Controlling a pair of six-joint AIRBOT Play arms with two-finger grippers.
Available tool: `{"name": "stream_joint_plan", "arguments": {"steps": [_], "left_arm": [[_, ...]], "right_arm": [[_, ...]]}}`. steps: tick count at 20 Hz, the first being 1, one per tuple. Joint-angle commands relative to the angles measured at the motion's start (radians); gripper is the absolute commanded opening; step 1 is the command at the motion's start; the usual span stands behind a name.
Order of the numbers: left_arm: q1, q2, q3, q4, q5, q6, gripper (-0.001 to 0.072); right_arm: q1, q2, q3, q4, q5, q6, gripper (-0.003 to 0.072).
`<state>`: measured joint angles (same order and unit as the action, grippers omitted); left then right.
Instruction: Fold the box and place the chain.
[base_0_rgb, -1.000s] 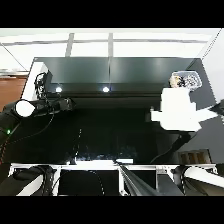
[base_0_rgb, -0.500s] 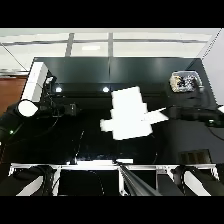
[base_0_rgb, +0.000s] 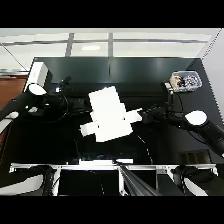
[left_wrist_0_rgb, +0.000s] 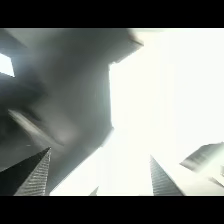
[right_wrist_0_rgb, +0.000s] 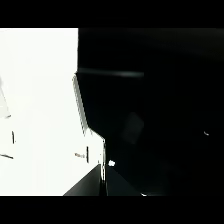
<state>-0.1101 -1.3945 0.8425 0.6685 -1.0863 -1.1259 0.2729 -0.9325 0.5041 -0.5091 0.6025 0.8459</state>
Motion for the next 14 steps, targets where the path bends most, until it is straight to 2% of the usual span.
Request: {"name": "stream_joint_plan", "arguments": {"steps": [1,3,4,6,8,10,11,12,14], "left_arm": [[-0.002,-0.138,0.026,-0.203,-0.146,0.211,0.0694],[-0.016,-0.182,0.035,-0.306,-0.151,0.332,0.0694],[-0.026,-0.205,0.056,-0.309,-0.148,0.345,0.0694],[-0.048,-0.26,0.129,-0.245,-0.179,0.346,0.0694],[-0.072,-0.322,0.217,-0.143,-0.312,0.378,0.0681],[-0.089,-0.38,0.297,-0.043,-0.454,0.387,0.0564],[-0.096,-0.393,0.323,0.0,-0.487,0.386,0.0556],[-0.098,-0.394,0.337,0.032,-0.488,0.387,0.0539],[-0.099,-0.394,0.359,0.037,-0.478,0.388,0.0445]], "right_arm": [[0.035,0.002,-0.002,0.0,-0.034,0.007,0.0015],[0.035,0.002,-0.003,0.0,-0.007,0.007,0.0015],[0.035,0.002,-0.003,-0.001,0.003,0.007,0.0016],[0.035,0.002,-0.002,-0.007,0.009,0.007,0.0015],[0.035,0.002,-0.003,-0.026,0.01,0.007,0.0016],[0.034,0.002,-0.003,-0.027,0.012,0.007,0.0016],[0.034,0.002,-0.002,-0.027,0.015,0.007,0.0016],[0.034,0.002,-0.003,-0.027,0.018,0.006,0.0016],[0.034,0.002,-0.002,-0.027,0.021,0.006,0.0015]]}}
